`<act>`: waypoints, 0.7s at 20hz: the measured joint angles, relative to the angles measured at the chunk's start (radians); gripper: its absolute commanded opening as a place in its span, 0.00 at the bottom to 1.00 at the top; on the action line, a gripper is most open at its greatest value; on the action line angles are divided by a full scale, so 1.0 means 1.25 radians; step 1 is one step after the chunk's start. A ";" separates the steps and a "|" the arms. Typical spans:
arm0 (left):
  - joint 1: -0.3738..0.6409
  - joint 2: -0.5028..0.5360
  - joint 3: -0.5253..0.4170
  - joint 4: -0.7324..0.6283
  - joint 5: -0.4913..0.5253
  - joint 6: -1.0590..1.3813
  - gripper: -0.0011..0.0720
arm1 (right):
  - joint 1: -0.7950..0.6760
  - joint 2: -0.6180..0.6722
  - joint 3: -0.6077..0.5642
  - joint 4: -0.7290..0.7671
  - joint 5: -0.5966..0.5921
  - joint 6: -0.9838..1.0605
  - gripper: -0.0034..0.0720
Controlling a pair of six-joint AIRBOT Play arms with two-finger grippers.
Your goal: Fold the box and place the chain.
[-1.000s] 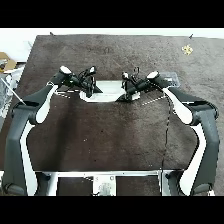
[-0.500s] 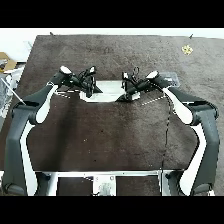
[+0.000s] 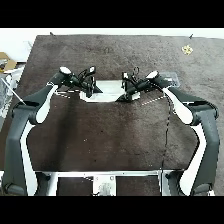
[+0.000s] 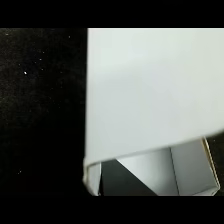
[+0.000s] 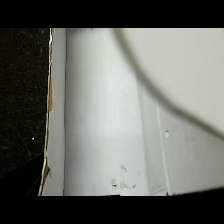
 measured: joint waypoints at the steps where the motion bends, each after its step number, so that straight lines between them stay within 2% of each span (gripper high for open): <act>1: 0.000 0.000 0.000 -0.002 0.000 0.000 0.03 | 0.000 0.000 0.000 0.000 0.000 0.000 0.64; 3: 0.000 0.000 0.000 -0.007 0.000 0.000 0.03 | 0.000 0.000 0.000 0.000 -0.001 0.000 0.64; 4: 0.000 0.000 0.000 -0.008 -0.001 0.000 0.10 | 0.000 0.000 0.000 0.000 -0.001 0.000 0.64; 5: 0.000 0.000 0.000 -0.007 0.000 0.000 0.43 | 0.000 0.000 0.000 0.000 -0.002 0.001 0.64; 6: -0.001 -0.002 -0.001 0.005 0.003 0.000 0.46 | 0.000 0.000 0.000 0.000 -0.003 0.000 0.64; 14: 0.044 0.047 0.001 -0.061 -0.049 -0.068 0.46 | 0.000 0.000 0.000 0.000 -0.003 0.000 0.64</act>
